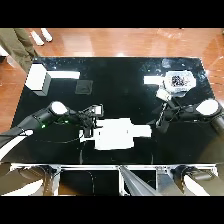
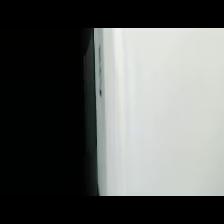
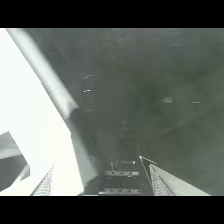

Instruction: Fold the box and place the chain.

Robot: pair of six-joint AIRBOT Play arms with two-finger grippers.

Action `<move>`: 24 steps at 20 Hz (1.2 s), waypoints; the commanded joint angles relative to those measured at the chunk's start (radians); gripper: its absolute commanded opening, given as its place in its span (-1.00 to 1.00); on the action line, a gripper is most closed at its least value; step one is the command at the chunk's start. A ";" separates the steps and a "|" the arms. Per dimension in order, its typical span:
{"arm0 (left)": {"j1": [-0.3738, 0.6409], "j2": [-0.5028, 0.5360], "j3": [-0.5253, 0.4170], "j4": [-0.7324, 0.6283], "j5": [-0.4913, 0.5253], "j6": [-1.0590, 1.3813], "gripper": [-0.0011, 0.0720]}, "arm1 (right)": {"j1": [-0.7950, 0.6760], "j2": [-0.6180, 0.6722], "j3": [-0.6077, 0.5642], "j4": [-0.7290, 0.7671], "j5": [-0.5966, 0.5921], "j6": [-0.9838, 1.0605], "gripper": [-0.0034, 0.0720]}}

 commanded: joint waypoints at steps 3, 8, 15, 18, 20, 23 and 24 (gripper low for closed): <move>-0.009 -0.017 -0.005 0.011 0.026 0.027 -0.92 | 0.097 0.000 -0.046 -0.030 -0.018 -0.011 0.91; -0.009 -0.034 -0.005 0.006 0.025 0.027 -0.92 | 0.119 -0.002 -0.065 -0.025 -0.024 -0.033 0.91; -0.009 -0.035 -0.005 0.008 0.025 0.028 -0.92 | 0.161 -0.047 -0.068 0.008 -0.008 -0.108 0.91; -0.009 -0.035 -0.005 0.011 0.029 0.028 -0.92 | 0.253 -0.068 -0.073 0.006 -0.016 -0.115 0.91; -0.009 -0.035 -0.005 0.011 0.029 0.028 -0.92 | 0.298 -0.073 -0.089 0.004 -0.043 -0.115 0.91; -0.009 -0.035 -0.005 0.011 0.028 0.028 -0.92 | 0.338 -0.074 -0.129 0.004 -0.069 -0.115 0.91; -0.009 -0.035 -0.005 0.011 0.029 0.028 -0.92 | 0.354 -0.074 -0.135 0.004 -0.072 -0.115 0.91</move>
